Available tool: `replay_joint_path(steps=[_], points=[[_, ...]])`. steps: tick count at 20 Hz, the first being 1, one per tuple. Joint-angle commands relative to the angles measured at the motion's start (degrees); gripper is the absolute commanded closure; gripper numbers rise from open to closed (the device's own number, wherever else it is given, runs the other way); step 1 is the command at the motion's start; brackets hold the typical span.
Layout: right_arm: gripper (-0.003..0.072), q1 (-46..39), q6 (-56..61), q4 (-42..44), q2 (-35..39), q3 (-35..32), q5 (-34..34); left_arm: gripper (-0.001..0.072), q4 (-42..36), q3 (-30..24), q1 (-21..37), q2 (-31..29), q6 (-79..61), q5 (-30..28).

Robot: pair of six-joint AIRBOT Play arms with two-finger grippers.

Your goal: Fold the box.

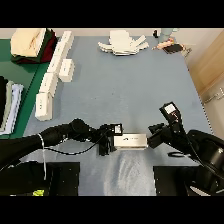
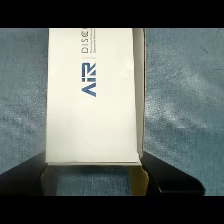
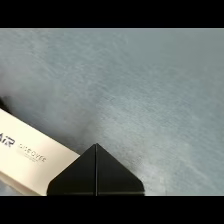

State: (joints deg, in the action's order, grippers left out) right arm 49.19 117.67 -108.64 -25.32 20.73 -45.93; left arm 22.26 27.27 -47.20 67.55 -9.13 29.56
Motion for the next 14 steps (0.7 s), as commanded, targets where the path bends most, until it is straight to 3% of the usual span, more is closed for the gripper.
replay_joint_path(steps=[1,6,10,14], points=[[0.0683,-5.8,7.7,-0.3,-11.4,6.3,-5.7,0.0193,0.0,0.0,0.0,0.0,0.0,-0.1],[0.0682,-11.3,12.4,4.2,-25.0,15.5,-9.6,0.0193,0.0,0.0,0.1,0.0,0.0,-0.3],[0.0683,-11.4,19.1,3.0,-27.1,17.8,-9.1,0.0192,-0.6,0.3,1.0,-2.5,9.0,-0.6],[0.0683,-11.5,21.9,1.1,-27.1,17.7,-9.1,0.0192,4.9,0.3,7.0,-9.5,20.8,-0.7]])
